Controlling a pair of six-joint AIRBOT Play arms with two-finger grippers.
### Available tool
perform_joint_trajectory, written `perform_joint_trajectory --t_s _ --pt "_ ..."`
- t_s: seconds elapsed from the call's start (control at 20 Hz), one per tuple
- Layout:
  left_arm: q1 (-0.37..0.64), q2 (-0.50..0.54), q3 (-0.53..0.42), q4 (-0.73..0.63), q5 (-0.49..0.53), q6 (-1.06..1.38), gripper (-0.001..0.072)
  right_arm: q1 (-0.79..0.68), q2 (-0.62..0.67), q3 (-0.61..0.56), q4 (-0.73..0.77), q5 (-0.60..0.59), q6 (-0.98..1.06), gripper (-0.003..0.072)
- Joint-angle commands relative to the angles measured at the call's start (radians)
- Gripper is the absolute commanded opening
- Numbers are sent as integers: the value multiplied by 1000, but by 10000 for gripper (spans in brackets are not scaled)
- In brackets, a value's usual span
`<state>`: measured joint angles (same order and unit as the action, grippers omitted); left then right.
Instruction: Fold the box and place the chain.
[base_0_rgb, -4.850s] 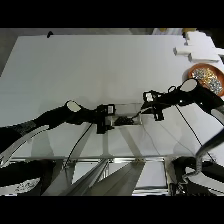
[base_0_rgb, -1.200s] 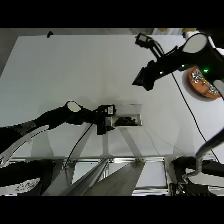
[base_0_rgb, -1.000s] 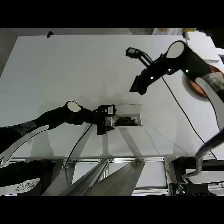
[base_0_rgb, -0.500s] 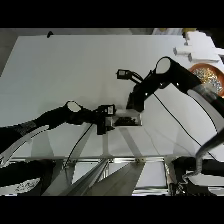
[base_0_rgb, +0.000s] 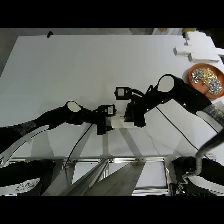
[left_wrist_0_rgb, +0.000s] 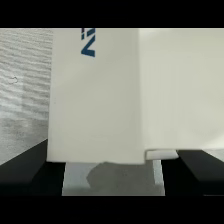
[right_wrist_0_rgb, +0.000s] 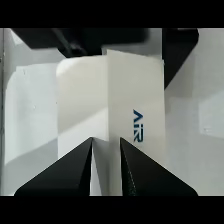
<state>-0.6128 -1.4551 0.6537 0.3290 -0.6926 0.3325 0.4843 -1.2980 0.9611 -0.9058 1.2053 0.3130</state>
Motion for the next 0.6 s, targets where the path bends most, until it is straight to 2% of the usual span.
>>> perform_joint_trajectory --t_s 0.0,0.05,0.15,0.3,0.4,0.55 --pt "0 0 0 0 0 0 206 42 8 -8 -8 -51 -8 204" --pt "0 0 0 0 0 0 206 47 8 -8 -20 -56 -8 207" --pt "0 0 0 0 0 0 206 51 8 -8 -71 -71 -7 280" --pt "0 0 0 0 0 0 206 51 10 -8 -107 -74 0 272" --pt "0 0 0 0 0 0 206 51 12 -8 -108 -89 0 215" --pt "0 0 0 0 0 0 206 51 21 -8 -108 -114 2 214"
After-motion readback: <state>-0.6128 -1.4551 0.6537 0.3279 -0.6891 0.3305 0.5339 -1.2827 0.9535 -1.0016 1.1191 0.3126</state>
